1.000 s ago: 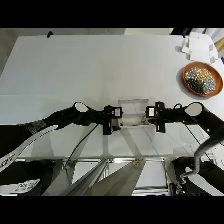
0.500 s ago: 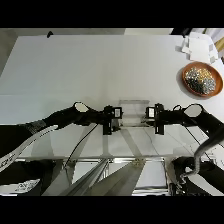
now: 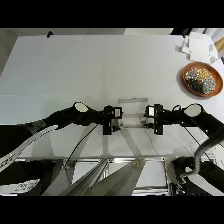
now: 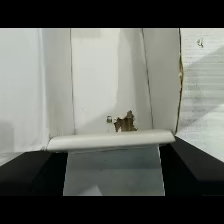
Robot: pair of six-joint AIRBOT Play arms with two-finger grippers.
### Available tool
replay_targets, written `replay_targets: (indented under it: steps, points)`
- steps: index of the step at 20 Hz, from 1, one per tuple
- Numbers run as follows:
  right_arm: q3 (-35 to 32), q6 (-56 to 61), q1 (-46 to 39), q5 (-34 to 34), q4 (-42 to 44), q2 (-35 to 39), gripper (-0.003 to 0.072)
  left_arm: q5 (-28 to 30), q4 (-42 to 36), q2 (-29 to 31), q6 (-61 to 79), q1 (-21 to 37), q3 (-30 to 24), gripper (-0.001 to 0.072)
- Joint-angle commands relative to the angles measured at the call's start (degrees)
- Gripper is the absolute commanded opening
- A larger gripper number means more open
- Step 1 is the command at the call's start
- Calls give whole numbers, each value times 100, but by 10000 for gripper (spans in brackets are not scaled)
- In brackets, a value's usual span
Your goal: Fold the box and place the chain.
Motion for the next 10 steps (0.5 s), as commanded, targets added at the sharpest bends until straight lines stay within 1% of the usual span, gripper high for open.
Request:
replay_targets:
  steps: [1, 2, 4, 6, 8, 10]
  points:
    - [-7, 378, 2, 7, -205, -15, 104, 2, 0, -2, -2, -2, -2, 68]
    - [-7, 721, 2, 22, -431, -9, 11, 2, 0, -2, -2, -2, -2, 68]
    - [-7, 1408, -85, 122, -1005, 4, 11, 2, 0, -2, -2, -2, -2, 68]
    - [-7, 1908, -382, 260, -1281, 195, 11, 2, 0, -2, -2, -2, -2, 69]
    - [-7, 2271, -776, 310, -1073, 664, 11, 2, 0, -2, -2, -2, -2, 69]
    - [-7, 2741, -1099, 356, -656, 1178, 11, 2, 0, -2, -2, -2, -2, 68]
